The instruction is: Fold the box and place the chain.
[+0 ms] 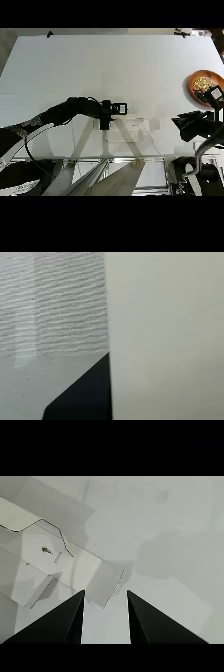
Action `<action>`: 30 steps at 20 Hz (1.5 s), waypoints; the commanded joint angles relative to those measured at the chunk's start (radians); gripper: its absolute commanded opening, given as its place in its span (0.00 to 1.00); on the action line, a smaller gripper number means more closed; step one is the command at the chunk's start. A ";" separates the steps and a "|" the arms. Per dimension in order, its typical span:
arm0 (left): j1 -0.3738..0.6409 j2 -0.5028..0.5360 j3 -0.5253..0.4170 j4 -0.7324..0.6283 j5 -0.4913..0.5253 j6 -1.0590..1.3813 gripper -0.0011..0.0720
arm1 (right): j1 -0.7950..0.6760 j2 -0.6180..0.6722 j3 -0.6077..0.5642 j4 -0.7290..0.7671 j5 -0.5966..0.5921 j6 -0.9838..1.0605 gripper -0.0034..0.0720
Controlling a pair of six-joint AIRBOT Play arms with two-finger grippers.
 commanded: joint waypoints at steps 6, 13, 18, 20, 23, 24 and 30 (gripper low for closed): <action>0.000 -0.027 0.002 -0.005 -0.011 0.001 0.02 | 0.000 0.001 0.001 0.000 0.001 0.000 0.44; 0.000 -0.027 0.002 -0.011 -0.010 0.000 0.02 | 0.000 0.001 0.001 0.000 0.002 0.000 0.44; 0.000 -0.026 0.002 -0.011 -0.010 -0.037 0.03 | 0.000 0.001 0.001 0.000 0.004 0.000 0.44; 0.000 -0.021 0.002 -0.010 -0.010 -0.072 0.03 | 0.000 0.001 0.001 0.000 0.004 0.000 0.44; 0.000 -0.018 0.002 -0.010 -0.010 -0.080 0.02 | 0.000 0.001 0.001 0.000 0.004 0.000 0.44; 0.000 -0.018 0.002 -0.010 -0.010 -0.100 0.02 | 0.000 0.001 0.001 0.000 0.004 0.000 0.44; 0.000 -0.018 0.002 -0.002 -0.010 -0.132 0.02 | 0.000 0.001 0.001 0.000 0.003 0.000 0.44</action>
